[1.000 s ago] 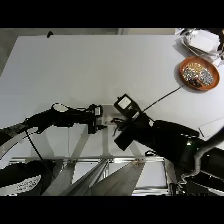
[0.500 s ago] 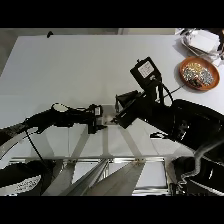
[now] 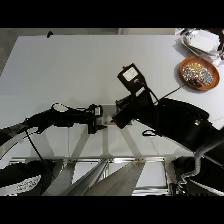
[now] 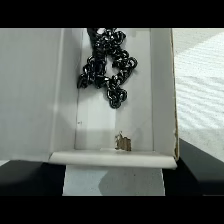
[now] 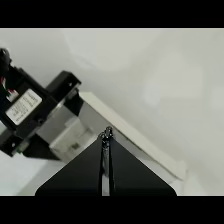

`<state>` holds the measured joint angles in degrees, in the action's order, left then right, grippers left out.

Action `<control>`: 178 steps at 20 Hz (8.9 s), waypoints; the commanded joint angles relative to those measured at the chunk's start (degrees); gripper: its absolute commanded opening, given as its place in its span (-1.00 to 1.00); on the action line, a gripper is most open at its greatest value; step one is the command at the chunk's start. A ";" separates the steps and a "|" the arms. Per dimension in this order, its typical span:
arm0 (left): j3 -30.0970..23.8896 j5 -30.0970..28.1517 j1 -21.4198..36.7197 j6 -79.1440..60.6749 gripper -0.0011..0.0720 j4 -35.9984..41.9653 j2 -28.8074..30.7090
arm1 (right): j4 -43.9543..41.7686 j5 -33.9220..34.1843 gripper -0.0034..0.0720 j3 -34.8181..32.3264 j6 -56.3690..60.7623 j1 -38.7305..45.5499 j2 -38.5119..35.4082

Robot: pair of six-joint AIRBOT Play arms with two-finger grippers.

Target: Fold the box and place the chain.

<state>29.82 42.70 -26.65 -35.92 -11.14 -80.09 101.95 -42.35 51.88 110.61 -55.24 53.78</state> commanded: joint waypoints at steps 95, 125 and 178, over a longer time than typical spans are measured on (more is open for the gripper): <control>0.02 -0.02 0.02 -0.02 -0.17 -0.02 0.04 | -41.03 14.47 -0.86 6.69 -30.36 10.60 -21.49; 0.02 -0.02 0.02 -0.02 -0.17 -0.02 0.04 | -27.93 -12.57 -0.86 4.83 -22.25 10.56 10.08; 0.02 -0.02 0.02 -0.02 -0.17 -0.02 0.04 | -17.11 2.29 -0.46 4.61 -44.06 62.45 34.93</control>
<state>29.80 42.70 -26.65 -35.92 -11.16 -80.09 84.60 -40.16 56.53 66.57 7.18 88.01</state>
